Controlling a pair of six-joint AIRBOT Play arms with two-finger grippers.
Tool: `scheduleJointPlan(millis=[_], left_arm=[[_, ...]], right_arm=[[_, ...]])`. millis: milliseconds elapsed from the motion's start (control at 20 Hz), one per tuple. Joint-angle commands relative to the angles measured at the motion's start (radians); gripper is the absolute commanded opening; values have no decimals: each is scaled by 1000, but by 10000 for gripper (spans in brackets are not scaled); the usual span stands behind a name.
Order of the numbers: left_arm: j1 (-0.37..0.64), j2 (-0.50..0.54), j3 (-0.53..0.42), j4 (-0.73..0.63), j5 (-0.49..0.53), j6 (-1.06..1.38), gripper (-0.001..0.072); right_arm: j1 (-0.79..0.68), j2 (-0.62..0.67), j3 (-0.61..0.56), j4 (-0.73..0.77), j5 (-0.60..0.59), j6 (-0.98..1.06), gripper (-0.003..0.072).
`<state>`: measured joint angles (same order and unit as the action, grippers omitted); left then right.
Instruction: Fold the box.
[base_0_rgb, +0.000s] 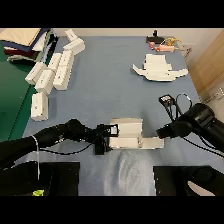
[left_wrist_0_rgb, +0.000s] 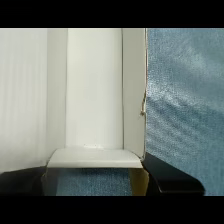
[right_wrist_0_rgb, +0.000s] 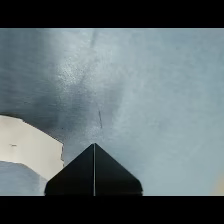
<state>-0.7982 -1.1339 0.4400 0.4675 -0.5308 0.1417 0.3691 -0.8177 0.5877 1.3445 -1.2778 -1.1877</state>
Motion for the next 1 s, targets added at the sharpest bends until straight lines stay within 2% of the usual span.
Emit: scheduleJointPlan(millis=[0,100,250,650,700,750,800,950], left_arm=[[0,0,0,0,0,0,521],[0,0,0,0,0,0,521],[0,0,0,0,0,0,521],[0,0,0,0,0,0,521],[0,0,0,0,0,0,521],[0,0,0,0,0,0,521],[0,0,0,0,0,0,521],[0,0,0,0,0,0,521]], right_arm=[[-39,-38,-81,121,39,156,2],[-39,-69,-118,271,126,56,1],[-37,-72,-112,483,219,-82,1],[-37,-29,-42,521,189,-142,5],[-37,-26,-33,518,180,-142,77],[-37,-26,-23,515,166,-142,202],[-37,-26,-13,514,158,-142,265],[-37,-27,12,514,149,-142,267]])
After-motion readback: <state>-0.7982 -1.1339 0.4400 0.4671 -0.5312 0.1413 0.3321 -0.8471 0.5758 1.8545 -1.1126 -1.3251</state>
